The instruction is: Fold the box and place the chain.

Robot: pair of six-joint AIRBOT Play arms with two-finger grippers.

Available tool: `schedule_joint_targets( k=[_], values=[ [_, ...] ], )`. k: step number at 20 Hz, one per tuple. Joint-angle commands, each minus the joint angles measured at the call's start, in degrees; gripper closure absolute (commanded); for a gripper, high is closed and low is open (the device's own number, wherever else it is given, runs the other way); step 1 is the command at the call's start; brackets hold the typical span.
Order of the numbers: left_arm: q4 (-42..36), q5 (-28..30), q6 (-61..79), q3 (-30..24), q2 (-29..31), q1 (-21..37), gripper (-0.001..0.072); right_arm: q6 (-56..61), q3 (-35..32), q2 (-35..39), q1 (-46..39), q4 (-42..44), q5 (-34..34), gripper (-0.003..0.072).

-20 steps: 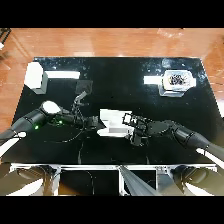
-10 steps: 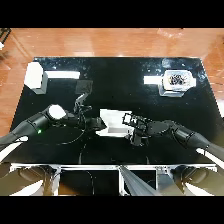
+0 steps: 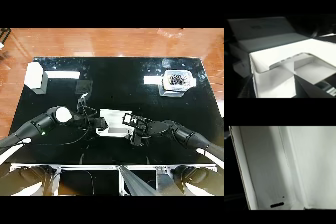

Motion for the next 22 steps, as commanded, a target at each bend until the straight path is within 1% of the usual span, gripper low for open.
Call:
schedule_joint_targets(
  k=[1,6,13,14,15,18,20,22],
  values=[
    [10.71,0.20,-11.10,2.12,0.00,-2.27,0.0108,0.00,0.02,-0.02,0.02,0.00,0.00,0.0469],
    [10.88,-0.83,-13.38,2.34,-0.92,-3.78,0.0107,0.00,0.02,-0.02,0.02,0.00,0.00,0.0469],
    [10.40,-3.02,-13.62,2.47,-0.90,-3.78,0.0108,0.00,0.02,-0.02,0.02,0.00,0.02,0.0468],
    [10.36,-3.04,-13.75,2.47,-0.90,-3.78,0.0118,0.00,0.02,-0.02,0.02,0.00,0.02,0.0468],
    [10.23,-3.15,-13.99,2.47,-0.90,-3.78,0.0155,0.00,0.02,-0.02,0.02,0.00,0.02,0.0468],
    [10.69,-2.95,-15.17,3.04,-0.96,-5.40,0.0156,0.00,0.02,-0.02,0.02,0.00,0.02,0.0469],
    [13.25,-3.08,-18.05,4.48,-1.14,-7.32,0.0156,0.00,0.02,-0.02,0.02,0.00,0.02,0.0468],
    [18.78,-3.72,-23.08,6.36,-1.31,-9.22,0.0156,0.00,0.02,-0.02,0.02,0.00,0.00,0.0468]
  ],
)
